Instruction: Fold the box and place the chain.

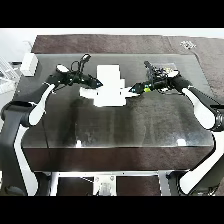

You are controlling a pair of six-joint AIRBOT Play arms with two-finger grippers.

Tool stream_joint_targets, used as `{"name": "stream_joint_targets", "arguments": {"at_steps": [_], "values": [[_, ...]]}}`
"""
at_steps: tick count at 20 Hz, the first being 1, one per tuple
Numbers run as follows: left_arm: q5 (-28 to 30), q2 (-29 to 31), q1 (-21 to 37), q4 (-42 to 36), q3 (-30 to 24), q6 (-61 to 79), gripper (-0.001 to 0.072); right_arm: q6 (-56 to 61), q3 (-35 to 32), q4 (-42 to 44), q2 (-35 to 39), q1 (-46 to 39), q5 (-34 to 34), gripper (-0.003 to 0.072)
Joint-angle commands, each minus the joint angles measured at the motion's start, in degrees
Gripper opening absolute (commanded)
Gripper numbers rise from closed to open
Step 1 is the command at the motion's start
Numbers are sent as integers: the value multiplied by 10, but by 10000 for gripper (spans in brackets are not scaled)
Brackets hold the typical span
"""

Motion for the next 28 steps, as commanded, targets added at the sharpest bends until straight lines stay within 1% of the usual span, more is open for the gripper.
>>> {"name": "stream_joint_targets", "arguments": {"at_steps": [1, 4, 8, 12, 13, 14, 18, 19, 28], "values": [[-8, -9, 0, -26, 0, 16, 462, -3, 0, 0, 0, 0, 0, 10], [-4, -9, 0, -63, 0, 40, 462, -3, 0, 0, 0, 0, 0, 10], [-9, -8, 10, -64, 0, 40, 462, -3, 0, 0, 0, 0, 0, 10], [-29, -9, 21, -66, 0, 38, 460, -5, 0, 0, 0, 0, 0, 10], [-30, -9, 21, -66, 0, 39, 443, -5, 0, 0, 0, 0, 0, 11], [-33, -9, 21, -66, 0, 40, 354, -5, 0, 0, 0, 0, 0, 10], [-40, -9, 20, -68, 0, 41, 357, -5, 0, 0, 0, 0, 0, 10], [-40, -9, 20, -68, 0, 41, 386, -5, 0, 0, 0, 0, 0, 10], [-49, -12, 16, -75, 0, 46, 383, -5, 1, 0, 0, 0, 0, 10]]}}
